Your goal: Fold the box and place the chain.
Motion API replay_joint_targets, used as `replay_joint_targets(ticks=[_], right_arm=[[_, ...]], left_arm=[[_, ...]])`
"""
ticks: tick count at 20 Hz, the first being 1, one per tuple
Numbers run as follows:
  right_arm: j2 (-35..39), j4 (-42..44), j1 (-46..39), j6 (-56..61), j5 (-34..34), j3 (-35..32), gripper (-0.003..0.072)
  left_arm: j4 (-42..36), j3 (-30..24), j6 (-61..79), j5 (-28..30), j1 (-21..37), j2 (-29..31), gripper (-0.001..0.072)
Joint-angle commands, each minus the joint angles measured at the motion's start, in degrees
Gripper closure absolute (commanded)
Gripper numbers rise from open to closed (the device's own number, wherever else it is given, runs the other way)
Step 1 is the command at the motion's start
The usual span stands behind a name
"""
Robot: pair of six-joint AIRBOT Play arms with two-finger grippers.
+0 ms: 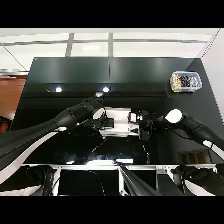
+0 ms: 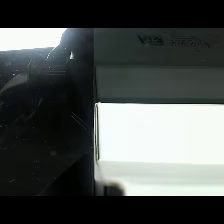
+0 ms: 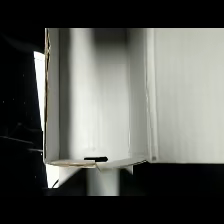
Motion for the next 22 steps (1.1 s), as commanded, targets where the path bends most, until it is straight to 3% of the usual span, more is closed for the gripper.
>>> replay_joint_targets(ticks=[1, 7, 13, 14, 15, 16, 18, 19, 20, 22], right_arm=[[-1.3, 6.2, 0.2, 0.0, 0.9, 0.0, 0.0625], [-2.9, 11.8, 3.4, 0.2, 0.3, 0.0, 0.0623], [-3.7, 10.9, 4.1, 0.3, -2.7, 0.0, 0.0622], [-3.7, 10.9, 4.1, 1.0, -3.1, 0.0, 0.0531], [-3.7, 10.9, 4.1, 3.0, -3.9, 0.0, 0.0295], [-3.7, 10.8, 4.0, 4.2, -4.1, 0.0, 0.0299], [-3.7, 9.3, 3.8, 4.6, -3.3, 0.0, 0.0558], [-3.7, 9.2, 3.8, 5.3, -3.5, 0.0, 0.0438], [-3.7, 9.1, 3.8, 5.7, -3.7, 0.0, 0.0371], [-3.5, 8.3, 3.8, 7.2, -3.0, 0.0, 0.0685]], left_arm=[[0.0, 0.0, -0.1, 0.0, 0.0, 0.0, 0.0684], [0.0, 0.0, -0.1, 0.1, 0.0, 0.0, 0.0684], [0.0, 0.0, -0.1, 0.1, 0.0, 0.0, 0.0684], [0.0, 0.0, -0.1, 0.1, 0.0, 0.0, 0.0684], [0.0, 0.0, -0.1, 0.1, 0.0, 0.0, 0.0684], [0.0, 0.0, -0.1, 0.1, 0.0, 0.0, 0.0684], [0.0, 0.0, -0.1, 0.2, 0.0, 0.0, 0.0684], [0.0, 0.0, -0.1, 0.1, 0.0, 0.0, 0.0684], [0.0, 0.0, -0.1, 0.1, 0.0, 0.0, 0.0684], [0.0, 0.0, -0.1, -0.1, 0.0, 0.0, 0.0683]])
